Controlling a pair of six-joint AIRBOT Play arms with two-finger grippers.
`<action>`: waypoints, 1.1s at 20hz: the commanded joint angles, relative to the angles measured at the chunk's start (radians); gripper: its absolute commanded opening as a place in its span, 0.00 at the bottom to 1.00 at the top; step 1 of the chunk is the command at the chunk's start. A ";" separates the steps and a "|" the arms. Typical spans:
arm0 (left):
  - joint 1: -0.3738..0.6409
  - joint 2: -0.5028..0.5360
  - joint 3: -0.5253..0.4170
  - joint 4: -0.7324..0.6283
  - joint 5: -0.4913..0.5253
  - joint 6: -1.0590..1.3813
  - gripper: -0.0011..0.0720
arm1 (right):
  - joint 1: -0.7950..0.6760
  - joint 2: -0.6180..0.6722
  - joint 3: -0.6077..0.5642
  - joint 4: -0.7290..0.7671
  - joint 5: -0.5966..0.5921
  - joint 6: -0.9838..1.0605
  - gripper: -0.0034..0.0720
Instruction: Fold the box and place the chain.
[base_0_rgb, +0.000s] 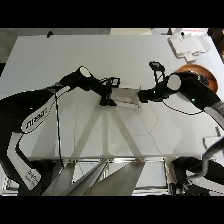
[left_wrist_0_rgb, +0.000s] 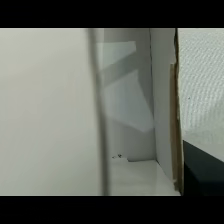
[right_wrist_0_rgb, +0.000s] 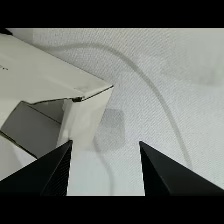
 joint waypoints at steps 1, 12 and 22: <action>0.001 0.001 0.000 0.000 0.002 -0.001 0.22 | 0.005 0.001 0.000 0.005 0.031 -0.004 0.66; 0.001 0.001 0.000 0.000 0.002 -0.001 0.22 | 0.005 0.006 0.000 -0.003 0.084 -0.032 0.66; 0.001 0.001 0.000 0.000 0.002 -0.001 0.22 | 0.005 0.051 0.000 0.010 0.084 -0.083 0.66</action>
